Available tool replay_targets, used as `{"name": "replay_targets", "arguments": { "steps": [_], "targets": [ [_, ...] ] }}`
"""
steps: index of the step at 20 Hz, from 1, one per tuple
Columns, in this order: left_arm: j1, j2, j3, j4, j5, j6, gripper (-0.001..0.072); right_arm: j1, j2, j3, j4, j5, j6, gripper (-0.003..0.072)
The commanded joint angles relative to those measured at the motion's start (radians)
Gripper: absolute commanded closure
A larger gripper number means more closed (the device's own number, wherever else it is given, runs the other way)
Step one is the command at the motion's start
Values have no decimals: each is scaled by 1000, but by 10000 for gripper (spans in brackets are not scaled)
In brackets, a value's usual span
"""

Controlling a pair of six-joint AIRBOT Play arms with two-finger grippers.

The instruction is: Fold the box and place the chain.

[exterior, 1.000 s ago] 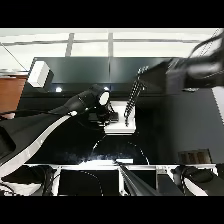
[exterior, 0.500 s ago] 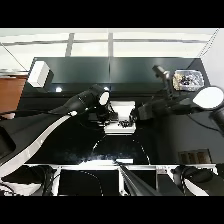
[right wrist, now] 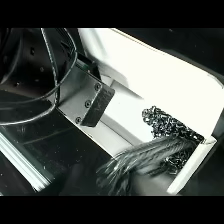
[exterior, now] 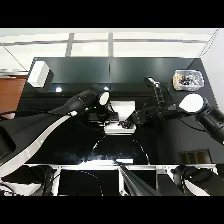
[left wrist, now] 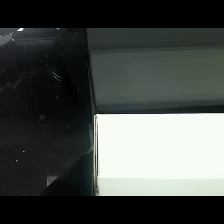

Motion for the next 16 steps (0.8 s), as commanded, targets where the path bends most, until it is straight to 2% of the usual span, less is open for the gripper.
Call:
{"name": "replay_targets", "arguments": {
  "steps": [1,4,7,9,10,13,16],
  "targets": [
    [0,0,0,0,-14,27,682,-38,-1,31,-47,57,8,255],
    [0,0,0,11,-29,7,682,-211,40,148,-64,195,6,256],
    [0,0,0,7,-8,-35,676,-378,120,204,-64,233,6,256],
    [-5,7,0,8,12,-36,510,-447,155,204,-67,270,3,256],
    [-12,21,0,18,13,-29,467,-469,166,204,-66,294,3,256],
    [-29,103,0,83,10,-8,464,-491,197,204,-56,299,3,256],
    [-29,215,0,145,-36,100,464,-491,200,204,-58,282,3,256]
  ]
}}
